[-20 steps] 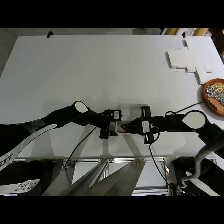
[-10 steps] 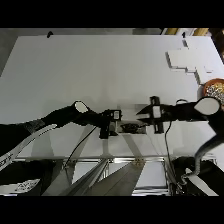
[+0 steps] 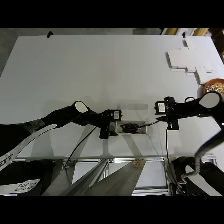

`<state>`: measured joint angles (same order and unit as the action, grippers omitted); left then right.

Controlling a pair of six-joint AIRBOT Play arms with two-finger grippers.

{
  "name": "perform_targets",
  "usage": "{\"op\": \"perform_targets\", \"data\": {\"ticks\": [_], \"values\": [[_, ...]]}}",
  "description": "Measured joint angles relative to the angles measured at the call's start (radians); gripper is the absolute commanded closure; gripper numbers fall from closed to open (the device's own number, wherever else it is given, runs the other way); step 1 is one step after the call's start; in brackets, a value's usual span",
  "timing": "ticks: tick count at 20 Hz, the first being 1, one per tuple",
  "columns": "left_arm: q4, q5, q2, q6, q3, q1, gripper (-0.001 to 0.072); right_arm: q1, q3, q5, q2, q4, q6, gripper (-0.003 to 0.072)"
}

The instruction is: Fold the box and place the chain.

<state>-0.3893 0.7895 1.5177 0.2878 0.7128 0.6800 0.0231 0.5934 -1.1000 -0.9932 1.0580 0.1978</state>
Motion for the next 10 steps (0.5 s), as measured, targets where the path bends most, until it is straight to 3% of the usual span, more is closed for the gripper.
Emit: {"op": "perform_targets", "data": {"ticks": [10], "values": [[0.000,0.000,0.000,0.000,0.000,0.000,0.0420,-0.006,-0.010,0.097,-0.145,0.056,-0.006,0.0487]]}}
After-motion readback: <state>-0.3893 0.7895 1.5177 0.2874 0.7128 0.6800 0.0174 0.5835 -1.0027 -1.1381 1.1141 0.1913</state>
